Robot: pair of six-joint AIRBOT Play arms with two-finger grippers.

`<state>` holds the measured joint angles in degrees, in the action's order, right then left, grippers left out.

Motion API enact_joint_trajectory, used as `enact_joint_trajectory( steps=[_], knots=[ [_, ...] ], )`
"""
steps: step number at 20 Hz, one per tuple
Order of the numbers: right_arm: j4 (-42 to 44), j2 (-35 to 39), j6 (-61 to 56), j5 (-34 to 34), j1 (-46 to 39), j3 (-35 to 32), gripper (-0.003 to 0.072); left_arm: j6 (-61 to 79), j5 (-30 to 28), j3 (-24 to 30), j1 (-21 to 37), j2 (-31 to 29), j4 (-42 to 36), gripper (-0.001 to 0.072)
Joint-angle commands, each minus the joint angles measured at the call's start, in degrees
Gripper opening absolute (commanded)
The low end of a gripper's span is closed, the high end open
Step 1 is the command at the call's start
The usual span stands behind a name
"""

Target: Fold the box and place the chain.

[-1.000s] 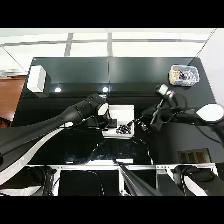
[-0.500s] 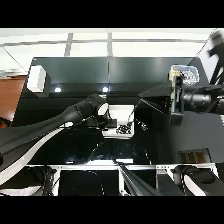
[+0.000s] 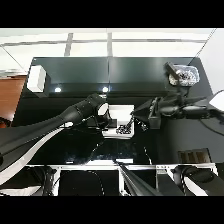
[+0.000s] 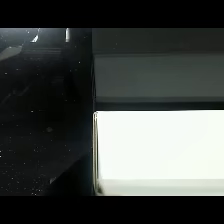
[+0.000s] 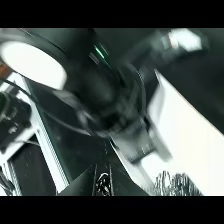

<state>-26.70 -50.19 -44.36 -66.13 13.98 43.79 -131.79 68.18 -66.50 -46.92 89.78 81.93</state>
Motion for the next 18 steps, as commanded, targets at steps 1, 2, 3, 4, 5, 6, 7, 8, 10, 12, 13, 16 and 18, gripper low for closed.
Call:
enact_joint_trajectory(
  steps=[1,2,3,4,5,6,7,8,10,12,13,16,18],
  knots=[
    [-2.43,-2.71,-2.12,2.84,1.86,-4.59,0.0058,0.02,0.02,0.0,0.0,-0.02,0.0,0.0033],
    [-2.54,-2.78,-2.12,3.34,1.79,-4.59,0.0319,0.02,0.02,0.0,0.02,-0.02,0.0,0.0033],
    [-3.87,-2.73,-2.12,3.72,1.09,-4.5,0.043,0.02,0.0,0.0,0.02,-0.02,0.02,0.0033],
    [-5.84,-2.73,-2.12,4.07,-0.33,-4.46,0.043,0.04,-0.02,0.0,0.02,0.0,0.02,0.0033],
    [-8.39,-2.73,-2.12,5.14,-1.99,-4.46,0.043,0.02,-0.04,0.0,0.02,0.0,0.02,0.0033],
    [-12.28,-2.73,-2.12,7.08,-3.5,-4.48,0.043,0.02,-0.07,0.0,0.02,0.0,0.04,0.0033],
    [-17.51,-2.75,-2.08,9.64,-4.5,-4.66,0.0429,0.04,-0.04,0.0,0.02,0.0,0.02,0.0033],
    [-23.1,-2.78,-2.03,12.61,-4.7,-5.38,0.043,0.04,-0.04,0.0,0.02,0.0,0.02,0.0033],
    [-28.59,-3.06,-1.6,18.78,-4.68,-8.81,0.0478,0.02,-0.07,0.0,0.02,0.0,0.02,0.0033],
    [-28.61,-4.44,0.61,23.91,-4.35,-13.4,0.0655,0.02,-0.17,0.0,0.02,0.0,0.02,0.0033],
    [-28.59,-5.44,2.64,25.77,-3.67,-15.3,0.0655,0.02,-0.17,0.0,0.02,0.0,0.02,0.0033],
    [-28.17,-7.96,12.02,32.57,0.72,-19.43,0.0594,0.02,-0.17,0.0,0.02,0.0,0.02,0.0033],
    [-28.17,-8.9,15.47,37.55,3.39,-20.17,0.0585,0.02,-0.15,0.0,0.02,0.0,0.02,0.0033]
  ],
)
